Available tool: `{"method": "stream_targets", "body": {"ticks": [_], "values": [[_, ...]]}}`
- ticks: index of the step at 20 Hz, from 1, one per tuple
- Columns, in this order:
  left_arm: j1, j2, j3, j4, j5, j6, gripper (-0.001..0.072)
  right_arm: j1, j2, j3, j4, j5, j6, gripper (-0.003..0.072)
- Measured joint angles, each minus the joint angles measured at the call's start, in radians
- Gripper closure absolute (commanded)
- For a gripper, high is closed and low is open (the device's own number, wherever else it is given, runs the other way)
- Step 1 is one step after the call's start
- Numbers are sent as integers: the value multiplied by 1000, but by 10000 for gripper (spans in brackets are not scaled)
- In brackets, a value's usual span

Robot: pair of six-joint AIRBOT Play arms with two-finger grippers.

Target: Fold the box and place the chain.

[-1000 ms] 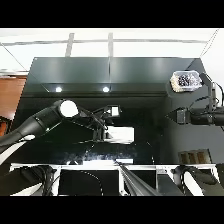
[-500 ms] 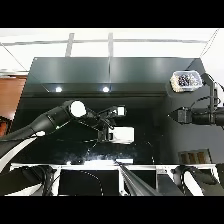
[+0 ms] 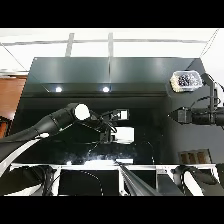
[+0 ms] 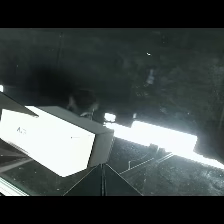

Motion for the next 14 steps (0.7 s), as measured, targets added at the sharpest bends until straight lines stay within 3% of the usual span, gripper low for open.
{"method": "stream_targets", "body": {"ticks": [11, 12, 14], "values": [[-75, -84, 0, 74, 99, -3, 9, 0, 0, 0, 0, -4, 10, 675], [-79, -86, 0, 78, 108, -3, 57, 0, 0, 0, 0, -6, 10, 675], [-85, -89, 0, 92, 118, -3, 298, 0, 0, 0, 0, -12, 14, 674]]}}
